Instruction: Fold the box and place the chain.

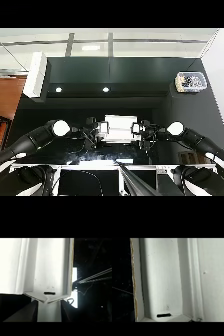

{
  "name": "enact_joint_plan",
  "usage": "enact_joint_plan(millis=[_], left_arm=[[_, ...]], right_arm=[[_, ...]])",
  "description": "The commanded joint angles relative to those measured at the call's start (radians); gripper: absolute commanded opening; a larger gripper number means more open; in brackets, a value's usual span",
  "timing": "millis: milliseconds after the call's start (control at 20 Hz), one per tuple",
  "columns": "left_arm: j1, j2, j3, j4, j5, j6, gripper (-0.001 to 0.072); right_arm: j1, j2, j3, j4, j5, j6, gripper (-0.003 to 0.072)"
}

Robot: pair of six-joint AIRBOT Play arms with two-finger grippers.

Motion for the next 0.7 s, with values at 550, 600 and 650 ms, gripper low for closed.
enact_joint_plan(millis=[550,600,650], left_arm=[[-0.010,-0.067,0.000,-0.231,0.034,-0.021,0.0206],[-0.009,-0.074,0.000,-0.239,0.037,-0.021,0.0206],[-0.009,-0.076,0.000,-0.238,0.040,-0.021,0.0205]], right_arm=[[-0.001,0.000,0.000,0.000,0.000,0.000,0.0430],[-0.001,0.000,0.000,0.000,0.000,0.000,0.0429],[-0.001,0.000,0.000,0.000,0.000,0.000,0.0429]])
